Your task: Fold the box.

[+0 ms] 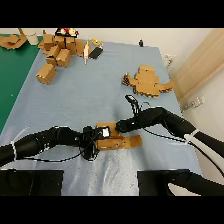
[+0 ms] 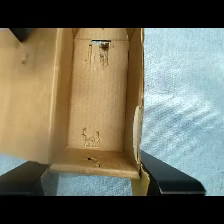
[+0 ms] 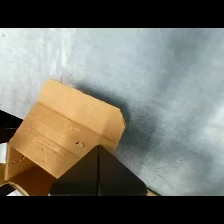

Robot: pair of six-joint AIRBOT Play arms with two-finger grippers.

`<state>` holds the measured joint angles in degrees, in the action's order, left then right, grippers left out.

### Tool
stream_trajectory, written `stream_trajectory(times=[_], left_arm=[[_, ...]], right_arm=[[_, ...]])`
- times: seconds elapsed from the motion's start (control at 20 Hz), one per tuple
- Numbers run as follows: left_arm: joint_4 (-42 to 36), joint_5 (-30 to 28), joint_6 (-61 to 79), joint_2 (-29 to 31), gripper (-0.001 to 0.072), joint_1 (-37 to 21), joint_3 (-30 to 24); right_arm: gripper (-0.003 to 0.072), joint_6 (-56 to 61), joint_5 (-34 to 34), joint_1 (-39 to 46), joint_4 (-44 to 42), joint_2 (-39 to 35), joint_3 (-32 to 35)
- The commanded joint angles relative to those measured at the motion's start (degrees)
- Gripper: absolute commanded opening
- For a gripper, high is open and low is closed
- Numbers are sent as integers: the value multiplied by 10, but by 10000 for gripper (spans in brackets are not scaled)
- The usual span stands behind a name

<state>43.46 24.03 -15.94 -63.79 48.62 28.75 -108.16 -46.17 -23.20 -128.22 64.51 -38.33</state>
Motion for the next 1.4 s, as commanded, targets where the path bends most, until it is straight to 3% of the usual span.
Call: stream_trajectory(times=[0.0, 0.2, 0.45, 0.5, 0.55, 0.6, 0.85, 1.35], left_arm=[[0, 0, 0, 0, 539, 0, 0], [0, 0, 0, 0, 539, 0, 0], [0, 0, 0, 0, 539, 0, 0], [0, 0, 0, 0, 539, 0, 0], [0, 0, 0, 0, 539, 0, 0], [0, 0, 0, 0, 538, 0, 0], [0, 0, 0, 0, 539, 0, 0], [0, 0, 0, 0, 538, 0, 0]], right_arm=[[2, 28, -18, 0, 90, -62, -14], [2, 89, -114, -2, 214, -141, 1], [5, -71, -132, -83, 218, -219, 101], [122, -92, -123, -99, 226, -222, 118], [373, -104, -115, -109, 234, -219, 127], [457, -133, -110, -115, 237, -214, 130], [458, -281, -47, -115, 250, -197, 129], [457, -336, 33, -116, 228, -163, 128]])
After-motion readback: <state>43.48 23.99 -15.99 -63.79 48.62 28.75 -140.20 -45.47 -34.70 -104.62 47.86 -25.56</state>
